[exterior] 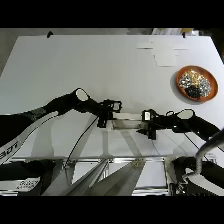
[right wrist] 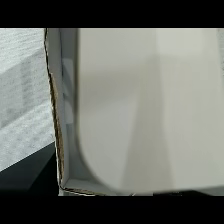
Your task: Fold the box and place the chain.
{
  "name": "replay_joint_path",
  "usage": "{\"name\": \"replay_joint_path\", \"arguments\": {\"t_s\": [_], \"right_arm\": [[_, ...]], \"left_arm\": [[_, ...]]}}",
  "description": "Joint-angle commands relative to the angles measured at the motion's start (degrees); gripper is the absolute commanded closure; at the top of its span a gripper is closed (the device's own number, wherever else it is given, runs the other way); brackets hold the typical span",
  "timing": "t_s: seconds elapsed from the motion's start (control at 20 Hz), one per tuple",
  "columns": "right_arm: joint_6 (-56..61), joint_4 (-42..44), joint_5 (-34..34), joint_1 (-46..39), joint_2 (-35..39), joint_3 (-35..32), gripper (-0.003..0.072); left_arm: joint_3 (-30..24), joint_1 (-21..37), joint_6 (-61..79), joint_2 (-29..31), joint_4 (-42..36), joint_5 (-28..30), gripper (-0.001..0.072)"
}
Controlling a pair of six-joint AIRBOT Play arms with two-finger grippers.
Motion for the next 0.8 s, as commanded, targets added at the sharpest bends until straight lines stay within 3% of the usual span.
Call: {"name": "replay_joint_path", "arguments": {"t_s": [0.0, 0.2, 0.25, 0.35, 0.4, 0.6, 0.75], "right_arm": [[0.0, 0.0, 0.02, 0.0, -0.02, -0.02, 0.0244], [0.0, 0.0, 0.02, 0.0, -0.02, -0.02, 0.0244], [0.0, 0.0, 0.02, 0.0, -0.02, -0.02, 0.0244], [0.0, 0.0, 0.02, 0.0, -0.02, -0.02, 0.0244], [-0.02, 0.0, 0.02, 0.0, -0.02, -0.02, 0.0244], [0.0, 0.0, 0.02, 0.0, -0.02, -0.02, 0.0244], [0.0, 0.0, 0.02, 0.0, -0.02, -0.02, 0.0244]], "left_arm": [[0.04, -0.02, 0.02, 0.04, 0.0, 0.0, 0.07], [0.04, 0.11, 0.0, 0.48, 0.42, 0.02, 0.0694], [0.04, 0.11, -0.02, 1.03, 1.07, 0.0, 0.0638], [0.04, 0.13, -0.44, 2.73, 2.73, 0.28, 0.0335], [0.04, 0.13, -1.03, 3.69, 3.26, 0.55, 0.0288], [0.04, 0.13, -5.7, 7.34, 6.78, 0.63, 0.0288], [0.04, 0.13, -17.62, 10.6, 19.17, 0.46, 0.0289]]}}
